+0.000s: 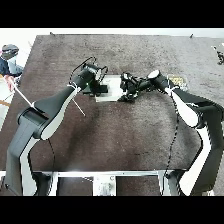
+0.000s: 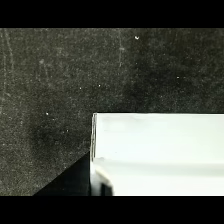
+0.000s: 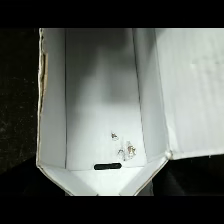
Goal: Fold the box and place the chain.
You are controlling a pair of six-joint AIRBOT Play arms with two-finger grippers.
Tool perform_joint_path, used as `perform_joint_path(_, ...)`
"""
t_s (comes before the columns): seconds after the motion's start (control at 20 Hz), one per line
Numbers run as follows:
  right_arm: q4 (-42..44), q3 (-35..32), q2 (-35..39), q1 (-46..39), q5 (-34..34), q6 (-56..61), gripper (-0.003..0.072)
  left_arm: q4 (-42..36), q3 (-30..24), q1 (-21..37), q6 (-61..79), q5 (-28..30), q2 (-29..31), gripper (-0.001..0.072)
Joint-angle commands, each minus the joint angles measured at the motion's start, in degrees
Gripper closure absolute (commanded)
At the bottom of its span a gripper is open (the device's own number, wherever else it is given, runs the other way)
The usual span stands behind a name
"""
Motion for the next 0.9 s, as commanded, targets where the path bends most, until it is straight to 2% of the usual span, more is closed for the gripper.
perform_joint_path(0.0, 0.11, 0.02, 0.00, 0.02, 0.02, 0.02, 0.0073, -0.13, 0.02, 0.02, 0.26, 0.59, -0.09, 0.0666)
perform_joint_path(0.05, 0.11, 0.02, -0.02, 0.02, 0.02, 0.00, 0.0074, -0.17, 0.02, 0.04, 0.57, 1.03, 0.00, 0.0571)
perform_joint_path(0.1, 0.11, 0.02, 0.00, 0.02, 0.02, 0.02, 0.0073, -0.59, 0.02, 0.04, 2.05, 1.81, 0.09, 0.0439)
perform_joint_path(0.15, 0.11, 0.02, 0.00, 0.02, 0.02, 0.00, 0.0073, -0.85, 0.02, 0.04, 3.19, 2.12, 0.15, 0.0400)
perform_joint_path(0.35, 0.11, 0.02, -0.02, 0.02, 0.02, 0.02, 0.0073, -0.85, 0.42, 0.04, 4.59, 1.27, 1.09, 0.0393)
perform_joint_path(0.55, 0.11, 0.02, -0.02, 0.02, 0.02, 0.00, 0.0073, -0.76, 4.48, 0.09, 7.50, -2.80, 1.09, 0.0394)
perform_joint_path(0.7, 0.11, 0.02, -0.02, 0.02, 0.00, 0.00, 0.0073, -0.55, 6.01, 0.52, 16.41, -4.55, 1.70, 0.0394)
perform_joint_path(0.85, 0.11, 0.02, -0.02, 0.04, 0.04, 0.02, 0.0074, 0.90, 8.46, 1.18, 19.69, -8.37, 3.15, 0.0394)
